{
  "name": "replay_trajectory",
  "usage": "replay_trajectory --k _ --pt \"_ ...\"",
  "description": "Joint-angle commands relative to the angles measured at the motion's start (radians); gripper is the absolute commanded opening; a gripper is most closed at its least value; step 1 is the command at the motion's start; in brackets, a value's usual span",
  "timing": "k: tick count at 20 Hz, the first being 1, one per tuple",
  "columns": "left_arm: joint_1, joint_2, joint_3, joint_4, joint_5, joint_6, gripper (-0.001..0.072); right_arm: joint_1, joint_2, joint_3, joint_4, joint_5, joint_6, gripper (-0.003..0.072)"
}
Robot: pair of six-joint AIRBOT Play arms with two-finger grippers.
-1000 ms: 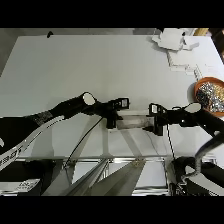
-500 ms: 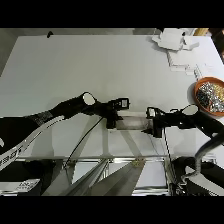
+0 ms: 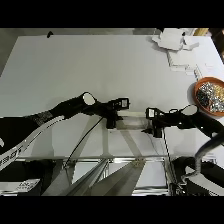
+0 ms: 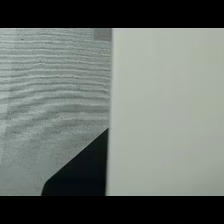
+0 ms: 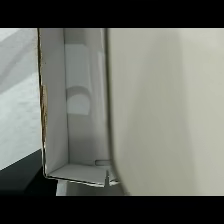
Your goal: Fold the box and place the chain.
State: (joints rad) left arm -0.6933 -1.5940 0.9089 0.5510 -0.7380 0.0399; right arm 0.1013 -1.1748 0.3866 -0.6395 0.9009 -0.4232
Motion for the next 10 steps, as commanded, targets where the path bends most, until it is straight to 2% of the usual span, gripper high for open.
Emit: replay_trajectory --k 1,3,4,6,10 --pt "0.0 0.001 0.0 0.0 0.001 0.0 0.0009 0.015 -0.014 -0.001 0.002 -0.005 -0.006 0.0521" --pt "0.0 0.001 0.0 0.0 0.001 0.0 0.0009 0.018 -0.014 -0.001 0.017 -0.005 -0.018 0.0494" --pt "0.0 0.001 0.0 0.0 0.001 0.0 0.0009 0.018 -0.014 -0.001 0.015 -0.004 -0.02 0.0443" --pt "0.0 0.001 0.0 0.0 0.0 0.0 0.0009 0.018 -0.014 -0.001 0.009 -0.004 -0.02 0.039" --pt "0.0 0.001 0.0 0.0 0.0 0.0 0.0009 0.018 -0.014 0.0 0.009 -0.004 -0.02 0.0355"
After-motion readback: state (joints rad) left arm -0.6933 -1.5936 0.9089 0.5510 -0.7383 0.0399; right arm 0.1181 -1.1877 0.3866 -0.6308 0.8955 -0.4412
